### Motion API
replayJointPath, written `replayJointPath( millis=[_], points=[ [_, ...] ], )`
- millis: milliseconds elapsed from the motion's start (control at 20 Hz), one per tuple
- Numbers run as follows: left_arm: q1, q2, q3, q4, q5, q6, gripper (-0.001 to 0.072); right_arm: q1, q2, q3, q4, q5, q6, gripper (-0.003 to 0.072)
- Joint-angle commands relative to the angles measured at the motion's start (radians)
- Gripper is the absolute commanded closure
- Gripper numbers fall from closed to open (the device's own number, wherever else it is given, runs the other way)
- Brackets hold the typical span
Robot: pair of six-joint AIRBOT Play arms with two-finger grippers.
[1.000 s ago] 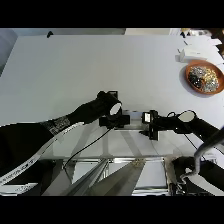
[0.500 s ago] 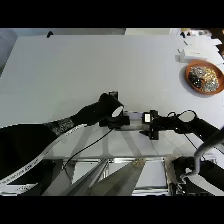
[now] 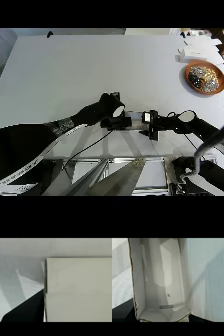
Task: Fold the box and place the chain.
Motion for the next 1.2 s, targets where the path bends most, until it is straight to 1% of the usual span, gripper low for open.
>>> replayJointPath(
  millis=[0,50,100,200,350,500,550,600,650,850,1000,1050,1100,1150],
  points=[
    [0.025,0.008,0.032,0.042,-0.057,0.033,0.0398,0.0,0.0,0.0,-0.004,0.0,-0.004,0.0283],
    [0.026,0.008,0.032,0.044,-0.057,0.033,0.0403,0.0,0.0,0.0,-0.005,0.001,-0.004,0.0283],
    [0.026,0.006,0.032,0.051,-0.055,0.033,0.0466,0.0,0.0,0.0,-0.004,0.0,-0.004,0.0283],
    [0.026,0.005,0.032,0.077,-0.053,0.033,0.0511,0.0,0.0,0.0,-0.005,0.0,-0.004,0.0283],
    [0.026,-0.005,0.032,0.092,-0.054,0.033,0.051,0.0,0.0,0.0,-0.005,0.0,-0.004,0.0283],
    [0.016,-0.031,0.032,0.064,-0.054,0.033,0.0517,0.0,0.0,0.0,-0.005,0.0,-0.004,0.0283],
    [0.014,-0.036,0.032,0.059,-0.056,0.034,0.0596,0.0,0.0,0.0,-0.005,0.0,-0.004,0.0283],
    [0.013,-0.037,0.032,0.059,-0.056,0.033,0.0694,0.0,0.0,0.0,-0.005,0.0,-0.004,0.0283],
    [0.011,-0.036,0.032,0.058,-0.056,0.033,0.0705,0.0,0.0,0.0,-0.005,0.0,-0.004,0.0283],
    [0.009,-0.036,0.032,0.045,-0.055,0.033,0.0702,0.0,0.0,0.0,-0.004,0.0,-0.004,0.0283],
    [0.013,-0.021,0.032,0.046,-0.09,0.054,0.0577,0.0,0.0,0.0,-0.005,0.0,-0.004,0.0283],
    [0.02,-0.008,0.032,0.046,-0.117,0.111,0.0486,0.0,0.0,0.0,-0.005,0.0,-0.004,0.0283],
    [0.028,0.005,0.032,0.051,-0.144,0.156,0.0409,0.0,0.0,0.0,-0.005,0.0,-0.004,0.0283],
    [0.038,0.018,0.032,0.057,-0.164,0.173,0.0407,0.0,0.0,0.0,-0.004,0.0,-0.004,0.0283]
  ],
)
